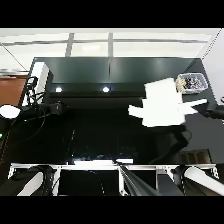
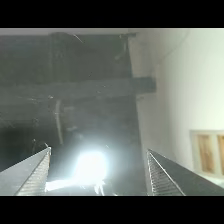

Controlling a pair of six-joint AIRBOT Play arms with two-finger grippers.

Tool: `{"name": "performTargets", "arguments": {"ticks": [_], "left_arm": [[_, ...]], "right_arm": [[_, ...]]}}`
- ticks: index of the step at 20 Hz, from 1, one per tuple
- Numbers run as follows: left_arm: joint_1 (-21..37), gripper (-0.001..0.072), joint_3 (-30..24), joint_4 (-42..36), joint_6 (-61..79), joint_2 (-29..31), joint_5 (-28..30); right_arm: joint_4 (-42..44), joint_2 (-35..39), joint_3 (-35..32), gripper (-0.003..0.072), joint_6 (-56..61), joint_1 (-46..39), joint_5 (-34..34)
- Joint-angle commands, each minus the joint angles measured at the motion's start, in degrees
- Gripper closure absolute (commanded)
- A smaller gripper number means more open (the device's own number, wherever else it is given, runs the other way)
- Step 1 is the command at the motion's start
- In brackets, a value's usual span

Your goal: Fold the box and place the chain.

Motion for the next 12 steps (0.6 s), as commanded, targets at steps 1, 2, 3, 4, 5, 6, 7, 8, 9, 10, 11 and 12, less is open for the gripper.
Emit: {"name": "performTargets", "arguments": {"ticks": [1,2,3,4,5,6,7,8,9,10,11,12], "left_arm": [[-1.0,0.0005,0.0,-4.5,0.5,-0.2,-3.3],[-2.3,0.0006,0.1,-5.4,1.5,-0.2,-3.5],[-4.1,0.0006,0.2,-6.3,2.5,-0.2,-3.4],[-6.1,0.0006,0.6,-7.1,3.0,-0.4,-3.2],[-7.8,0.0006,1.2,-8.0,2.9,-1.0,-3.3],[-9.6,0.0007,1.9,-9.9,2.8,-2.1,-3.3],[-11.0,0.0033,2.6,-12.3,2.8,-3.2,-2.7],[-12.5,0.0039,3.0,-14.7,2.9,-4.5,0.1],[-13.8,0.0038,3.5,-15.8,2.9,-5.8,2.8],[-14.6,0.0039,4.8,-15.9,2.9,-7.9,3.6],[-14.5,0.0039,6.6,-16.5,2.9,-10.8,1.1],[-13.9,0.0039,9.1,-17.2,3.0,-14.9,-4.4]], "right_arm": [[12.0,11.9,-13.0,0.0664,-2.4,10.0,-9.4],[13.0,14.6,-16.4,0.0664,-2.0,14.1,-12.9],[14.5,16.9,-19.7,0.0663,-1.7,19.0,-16.9],[15.9,18.2,-22.4,0.0663,-1.7,24.2,-21.2],[17.2,18.7,-24.1,0.0663,-1.7,28.9,-25.0],[18.7,18.7,-25.2,0.0663,-1.7,34.1,-28.9],[19.5,18.7,-25.7,0.0663,-1.6,38.8,-32.0],[19.5,18.7,-25.7,0.0663,-1.2,43.6,-34.8],[19.7,18.7,-25.7,0.0663,0.0,47.5,-37.0],[19.6,18.7,-25.7,0.0663,1.1,51.0,-39.4],[19.6,18.7,-25.7,0.0663,2.1,53.5,-41.4],[19.6,18.7,-25.7,0.0663,2.7,55.5,-42.8]]}}
